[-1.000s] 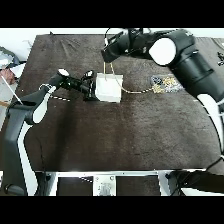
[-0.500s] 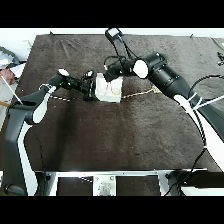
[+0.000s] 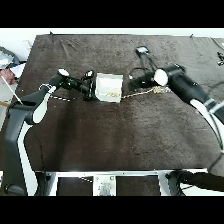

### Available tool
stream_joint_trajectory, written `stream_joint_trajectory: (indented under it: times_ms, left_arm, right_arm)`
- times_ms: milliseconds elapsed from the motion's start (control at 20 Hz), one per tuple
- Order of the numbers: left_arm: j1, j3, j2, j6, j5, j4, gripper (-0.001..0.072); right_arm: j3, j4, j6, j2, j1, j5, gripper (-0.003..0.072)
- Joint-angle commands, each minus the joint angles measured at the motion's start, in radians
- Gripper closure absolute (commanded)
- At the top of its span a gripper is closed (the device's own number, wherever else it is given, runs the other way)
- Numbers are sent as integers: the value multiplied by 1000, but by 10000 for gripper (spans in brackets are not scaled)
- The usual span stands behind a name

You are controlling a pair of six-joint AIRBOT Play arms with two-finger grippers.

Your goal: Fold the box and place the chain.

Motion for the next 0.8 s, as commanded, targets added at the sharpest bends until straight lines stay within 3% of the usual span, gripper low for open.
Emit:
stream_joint_trajectory:
  times_ms: [0,150,250,500,750]
  left_arm:
    - [0,1,0,0,0,0,435]
    - [0,1,0,0,0,0,435]
    - [0,1,0,0,0,0,435]
    - [0,1,0,0,0,0,435]
    - [0,1,0,0,0,0,435]
  right_arm:
    - [-253,-2,224,128,-128,-128,225]
    - [-421,16,377,132,-232,-303,226]
    - [-459,96,384,97,-274,-428,226]
    - [-439,277,383,-38,-283,-648,282]
    - [-318,291,383,-174,-266,-669,305]
